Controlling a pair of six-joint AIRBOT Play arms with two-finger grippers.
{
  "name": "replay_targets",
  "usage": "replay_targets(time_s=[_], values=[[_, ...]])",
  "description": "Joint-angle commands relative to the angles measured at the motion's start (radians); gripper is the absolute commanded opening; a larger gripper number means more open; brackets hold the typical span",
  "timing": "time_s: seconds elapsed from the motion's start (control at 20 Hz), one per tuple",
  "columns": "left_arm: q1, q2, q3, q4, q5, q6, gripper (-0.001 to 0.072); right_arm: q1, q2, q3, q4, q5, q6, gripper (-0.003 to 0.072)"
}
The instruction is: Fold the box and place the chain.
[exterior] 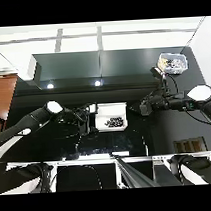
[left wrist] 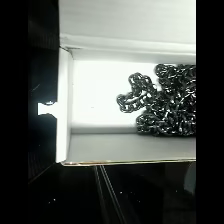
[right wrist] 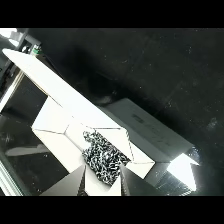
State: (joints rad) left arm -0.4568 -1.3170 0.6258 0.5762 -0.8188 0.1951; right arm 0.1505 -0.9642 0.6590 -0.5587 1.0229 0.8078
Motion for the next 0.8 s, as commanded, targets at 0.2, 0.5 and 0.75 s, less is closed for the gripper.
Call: replay_targets(time_s=[0.2, 0.5, 0.75], values=[[-0.019, -0.001, 0.002, -0.015, 0.030, -0.001, 0.0400, -0.001, 0.000, 0.000, 0.002, -0.026, 0.000, 0.0263], [-0.019, -0.001, 0.002, -0.014, 0.031, -0.001, 0.0348, 0.002, -0.033, 0.019, 0.172, -0.329, 0.094, 0.0718], [-0.019, -0.001, 0.002, -0.014, 0.030, -0.001, 0.0349, 0.097, -0.199, 0.060, 0.179, -0.327, 0.007, 0.0717]])
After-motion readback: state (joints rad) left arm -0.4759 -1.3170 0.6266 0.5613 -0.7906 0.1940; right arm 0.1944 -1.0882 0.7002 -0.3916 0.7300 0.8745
